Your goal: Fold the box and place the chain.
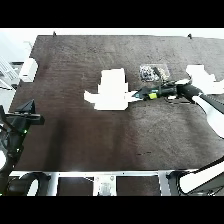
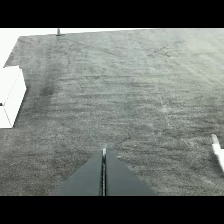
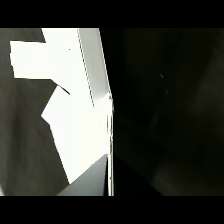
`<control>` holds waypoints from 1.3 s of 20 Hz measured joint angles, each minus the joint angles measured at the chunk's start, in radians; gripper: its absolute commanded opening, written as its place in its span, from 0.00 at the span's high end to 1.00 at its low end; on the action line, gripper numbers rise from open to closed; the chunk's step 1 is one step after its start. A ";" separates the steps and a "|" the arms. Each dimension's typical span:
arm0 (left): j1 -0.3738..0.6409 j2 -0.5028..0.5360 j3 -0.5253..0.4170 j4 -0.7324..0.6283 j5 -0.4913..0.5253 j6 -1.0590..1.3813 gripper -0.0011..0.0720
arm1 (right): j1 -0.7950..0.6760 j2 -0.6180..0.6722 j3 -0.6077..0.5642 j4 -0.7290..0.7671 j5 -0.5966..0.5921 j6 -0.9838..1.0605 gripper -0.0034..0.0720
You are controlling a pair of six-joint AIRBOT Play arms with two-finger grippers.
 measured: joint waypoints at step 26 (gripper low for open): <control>0.000 -0.340 0.219 0.001 -0.139 -0.001 0.29 | 0.095 -0.090 0.162 -0.106 -0.098 0.108 0.94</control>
